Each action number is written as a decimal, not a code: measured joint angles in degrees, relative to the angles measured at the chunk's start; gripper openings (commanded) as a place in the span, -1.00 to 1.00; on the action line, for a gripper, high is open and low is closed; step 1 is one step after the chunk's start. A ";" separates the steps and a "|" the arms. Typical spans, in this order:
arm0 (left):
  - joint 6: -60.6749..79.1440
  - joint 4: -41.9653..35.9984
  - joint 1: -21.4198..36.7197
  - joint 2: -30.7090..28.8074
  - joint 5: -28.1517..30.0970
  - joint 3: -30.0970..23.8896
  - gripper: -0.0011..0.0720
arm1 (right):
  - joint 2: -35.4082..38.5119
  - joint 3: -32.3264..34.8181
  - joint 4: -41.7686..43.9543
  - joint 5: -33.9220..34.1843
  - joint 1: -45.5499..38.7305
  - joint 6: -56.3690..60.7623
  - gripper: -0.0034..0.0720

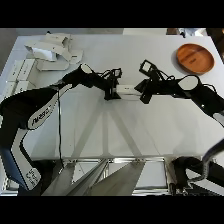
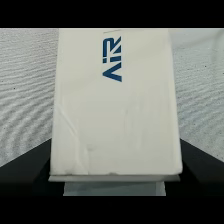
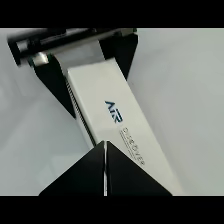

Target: Fold the box and place the chain.

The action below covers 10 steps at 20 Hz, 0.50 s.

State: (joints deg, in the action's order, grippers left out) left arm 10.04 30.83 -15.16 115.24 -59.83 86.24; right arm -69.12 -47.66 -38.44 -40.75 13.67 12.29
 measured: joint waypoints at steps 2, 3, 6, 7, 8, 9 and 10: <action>0.00 0.02 0.00 0.00 0.02 0.00 0.23 | -1.46 -0.02 6.36 -2.25 -1.22 1.38 -0.88; 0.00 0.02 0.00 0.00 0.00 0.00 0.23 | -2.64 -0.02 9.53 -3.21 -1.64 1.75 -0.88; 0.00 0.02 0.00 0.00 0.02 0.00 0.23 | -7.69 -0.02 17.79 -5.27 -2.40 2.97 -0.88; 0.00 0.02 0.00 0.00 0.00 0.00 0.23 | -9.35 -0.02 19.67 -5.79 -2.51 3.17 -0.88; 0.00 0.02 0.00 0.00 0.02 0.00 0.23 | -10.99 -0.02 21.55 -6.14 -2.60 3.43 -0.88; 0.00 0.02 0.00 0.00 0.00 0.00 0.23 | -12.35 -0.02 22.75 -6.47 -2.62 3.74 -0.88; 0.00 0.02 0.00 0.00 0.00 0.00 0.23 | -13.57 -0.02 23.56 -6.64 -2.60 3.98 -0.88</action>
State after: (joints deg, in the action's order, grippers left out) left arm 10.04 30.85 -15.16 115.24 -59.83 86.24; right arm -82.70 -47.68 -14.87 -47.40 11.07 16.27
